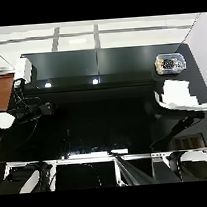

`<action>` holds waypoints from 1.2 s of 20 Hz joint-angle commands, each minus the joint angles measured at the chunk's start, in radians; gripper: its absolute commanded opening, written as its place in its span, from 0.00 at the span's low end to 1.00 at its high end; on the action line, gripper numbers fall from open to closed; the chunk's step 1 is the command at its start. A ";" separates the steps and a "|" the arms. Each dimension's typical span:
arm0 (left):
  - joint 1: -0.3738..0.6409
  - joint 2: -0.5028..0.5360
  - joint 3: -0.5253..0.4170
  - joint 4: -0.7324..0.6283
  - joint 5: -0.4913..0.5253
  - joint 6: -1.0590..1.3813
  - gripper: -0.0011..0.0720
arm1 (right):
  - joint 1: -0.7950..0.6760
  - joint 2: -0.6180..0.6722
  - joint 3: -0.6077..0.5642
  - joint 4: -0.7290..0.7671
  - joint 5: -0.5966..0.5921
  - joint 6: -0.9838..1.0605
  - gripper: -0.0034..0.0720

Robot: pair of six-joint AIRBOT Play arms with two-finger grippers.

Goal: Fold the box and place the chain.

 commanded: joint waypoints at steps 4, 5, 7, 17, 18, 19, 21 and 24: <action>0.000 0.000 0.000 0.000 -0.006 0.003 0.99 | 0.061 0.051 -0.005 0.136 0.180 -0.021 0.06; 0.000 0.000 0.000 -0.001 -0.006 0.003 0.99 | 0.073 0.080 -0.030 0.195 0.181 -0.026 0.06; 0.000 0.000 0.000 -0.005 -0.006 0.003 0.99 | 0.101 0.175 -0.125 0.337 0.139 -0.053 0.06; -0.108 -0.062 0.019 -0.306 -0.008 0.166 0.99 | 0.629 0.787 -0.876 1.133 -0.577 -0.091 0.06; -0.134 -0.090 0.034 -0.320 -0.008 0.169 0.99 | 0.743 0.800 -0.917 1.184 -0.674 -0.095 0.06; -0.160 -0.126 0.055 -0.329 -0.010 0.169 0.99 | 0.855 0.800 -0.944 1.226 -0.756 -0.106 0.06; -0.190 -0.212 0.113 -0.372 -0.034 0.170 0.99 | 1.092 0.800 -0.958 1.261 -0.935 -0.122 0.06; -0.174 -0.386 0.211 -0.557 -0.157 0.295 0.99 | 1.349 0.800 -0.958 1.265 -1.172 -0.120 0.06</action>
